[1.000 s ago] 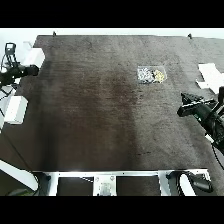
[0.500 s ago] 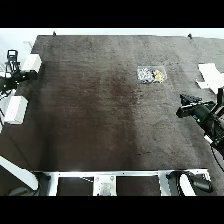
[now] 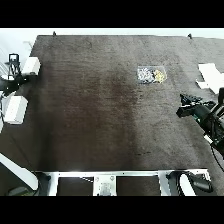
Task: Fold the box and place the chain.
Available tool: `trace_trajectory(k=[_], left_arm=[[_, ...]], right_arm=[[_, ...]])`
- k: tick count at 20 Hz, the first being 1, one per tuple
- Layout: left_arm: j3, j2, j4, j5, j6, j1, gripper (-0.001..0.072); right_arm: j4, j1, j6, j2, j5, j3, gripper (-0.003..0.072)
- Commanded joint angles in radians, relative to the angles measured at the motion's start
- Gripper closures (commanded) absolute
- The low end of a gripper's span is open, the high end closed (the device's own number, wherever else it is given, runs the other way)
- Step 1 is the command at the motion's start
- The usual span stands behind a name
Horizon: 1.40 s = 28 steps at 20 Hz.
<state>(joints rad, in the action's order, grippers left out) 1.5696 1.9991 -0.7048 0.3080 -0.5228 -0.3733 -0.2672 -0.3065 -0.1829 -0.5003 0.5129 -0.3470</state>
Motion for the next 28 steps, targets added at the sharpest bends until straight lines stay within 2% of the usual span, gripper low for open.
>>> trace_trajectory(k=[1, 2, 3, 4, 5, 6, 8, 9, 10, 11, 13, 15, 19, 20, 21, 22, 23, 24, 25, 28], left_arm=[[0.000, 0.013, 0.001, -0.001, 0.000, 0.000, 0.0688], [0.000, 0.013, 0.000, -0.005, 0.002, 0.000, 0.0654], [0.000, 0.011, -0.006, -0.032, 0.001, 0.000, 0.0443], [0.000, 0.008, -0.013, -0.037, 0.000, -0.011, 0.0270], [0.001, 0.004, -0.013, -0.035, -0.001, -0.025, 0.0065], [0.006, 0.004, -0.014, -0.012, 0.000, -0.039, -0.0011], [0.015, 0.001, -0.014, 0.058, 0.000, -0.064, -0.0011], [0.016, -0.003, -0.014, 0.076, 0.001, -0.071, -0.0011], [0.018, -0.011, -0.014, 0.095, 0.013, -0.075, -0.0011], [0.019, -0.021, -0.014, 0.108, 0.033, -0.079, -0.0011], [0.020, -0.048, -0.014, 0.138, 0.060, -0.082, -0.0011], [0.025, -0.082, -0.015, 0.183, 0.081, -0.081, -0.0011], [0.034, -0.156, -0.032, 0.297, 0.084, -0.081, -0.0011], [0.034, -0.185, -0.037, 0.321, 0.083, -0.082, 0.0006], [0.034, -0.215, -0.037, 0.346, 0.083, -0.081, 0.0072], [0.034, -0.254, -0.038, 0.389, 0.086, -0.081, 0.0319], [0.034, -0.294, -0.036, 0.445, 0.087, -0.081, 0.0627], [0.034, -0.338, -0.017, 0.508, 0.096, -0.081, 0.0691], [0.033, -0.385, 0.040, 0.550, 0.095, -0.081, 0.0695], [-0.033, -0.574, 0.248, 0.522, 0.179, -0.061, 0.0697]], right_arm=[[0.006, 0.000, 0.000, 0.000, 0.000, 0.000, 0.0680], [0.006, 0.000, 0.000, 0.000, 0.000, 0.000, 0.0680], [0.006, 0.000, 0.000, 0.000, 0.001, 0.000, 0.0681], [0.006, 0.000, 0.000, 0.000, 0.001, 0.000, 0.0680], [0.006, 0.000, 0.000, 0.000, 0.001, 0.000, 0.0680], [0.006, 0.000, 0.000, 0.000, 0.001, 0.000, 0.0680], [0.011, 0.000, 0.000, 0.000, 0.002, 0.000, 0.0680], [0.021, 0.000, 0.000, 0.000, 0.002, 0.000, 0.0633], [0.030, 0.000, 0.000, 0.000, 0.002, 0.000, 0.0527], [0.032, 0.000, 0.000, 0.000, 0.002, 0.000, 0.0495], [0.031, 0.000, 0.000, 0.000, 0.002, 0.000, 0.0480], [0.031, 0.000, 0.000, 0.000, 0.000, 0.000, 0.0386], [0.031, 0.000, 0.001, 0.001, 0.000, 0.000, 0.0382], [0.032, 0.000, 0.001, 0.001, 0.000, 0.000, 0.0388], [0.031, 0.000, 0.001, 0.001, 0.000, 0.000, 0.0437], [0.031, 0.000, 0.001, 0.001, 0.000, 0.000, 0.0521], [0.031, 0.000, 0.000, 0.001, 0.000, 0.000, 0.0604], [0.032, 0.000, 0.000, 0.001, 0.001, 0.000, 0.0679], [0.034, 0.000, 0.000, 0.002, 0.000, 0.000, 0.0680], [0.117, 0.000, 0.000, 0.005, 0.001, 0.000, 0.0681]])
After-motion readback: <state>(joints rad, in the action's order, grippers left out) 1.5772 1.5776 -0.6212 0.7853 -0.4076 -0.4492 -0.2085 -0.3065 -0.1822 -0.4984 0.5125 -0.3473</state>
